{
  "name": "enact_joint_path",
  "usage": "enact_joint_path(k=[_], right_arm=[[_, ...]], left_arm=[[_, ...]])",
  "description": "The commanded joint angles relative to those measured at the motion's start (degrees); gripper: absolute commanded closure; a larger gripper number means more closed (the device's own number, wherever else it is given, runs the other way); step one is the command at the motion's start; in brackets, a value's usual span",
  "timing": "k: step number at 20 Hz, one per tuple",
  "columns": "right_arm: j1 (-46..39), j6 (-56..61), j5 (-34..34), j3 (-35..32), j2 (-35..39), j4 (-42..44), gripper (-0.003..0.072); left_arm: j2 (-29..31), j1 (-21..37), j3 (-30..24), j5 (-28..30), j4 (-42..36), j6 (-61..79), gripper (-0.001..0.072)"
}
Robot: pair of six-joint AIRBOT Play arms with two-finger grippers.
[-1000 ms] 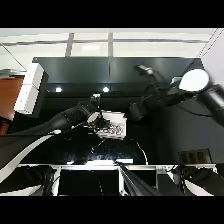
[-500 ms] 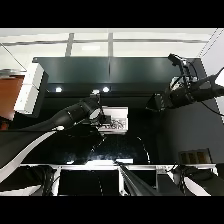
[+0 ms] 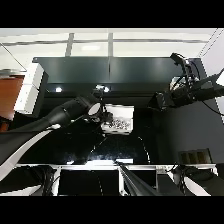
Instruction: Fold the box and place the chain.
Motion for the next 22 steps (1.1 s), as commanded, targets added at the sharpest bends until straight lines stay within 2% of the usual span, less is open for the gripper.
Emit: enact_joint_path(k=[1, 3, 5, 8, 9, 11, 13, 16, 19, 22], right_arm=[[0.0, 0.0, 0.0, 0.0, 0.0, -1.0, -0.0005], [0.0, 0.0, 0.2, 0.0, 0.0, -1.4, -0.0005], [0.0, 0.0, 0.3, 0.0, 0.0, -2.3, -0.0005], [0.0, 0.0, -0.6, 0.0, 0.0, -3.1, -0.0005], [0.0, 0.0, -1.0, 0.0, 0.0, -3.1, -0.0005], [0.0, 0.0, -2.1, 0.0, 0.0, -3.1, -0.0005], [0.0, 0.0, -3.1, 0.0, 0.0, -3.1, -0.0005], [0.0, 0.0, -3.8, 0.0, 0.0, -3.1, -0.0005], [0.0, 0.0, -3.4, 0.0, 0.0, -3.6, -0.0005], [0.0, 0.3, -3.8, 0.0, 0.0, -3.8, -0.0004]], left_arm=[[6.5, 1.0, 1.7, -10.2, 0.5, 20.5, 0.0005], [11.5, 4.2, 0.0, -13.3, 0.4, 31.4, 0.0005], [16.2, 11.7, -3.1, -13.8, -3.8, 38.4, 0.0005], [19.3, 32.2, -7.6, -12.4, -25.0, 48.2, 0.0005], [19.3, 39.4, -9.2, -12.7, -34.9, 56.8, 0.0005], [19.2, 48.1, -12.9, -12.2, -49.4, 75.1, 0.0005], [19.2, 49.2, -16.7, -9.6, -54.8, 94.1, 0.0005], [18.1, 44.0, -22.0, -4.5, -55.5, 119.2, 0.0005], [13.8, 40.1, -22.6, -2.6, -55.4, 128.2, 0.0005], [8.2, 38.3, -21.9, -3.9, -55.5, 133.3, 0.0005]])
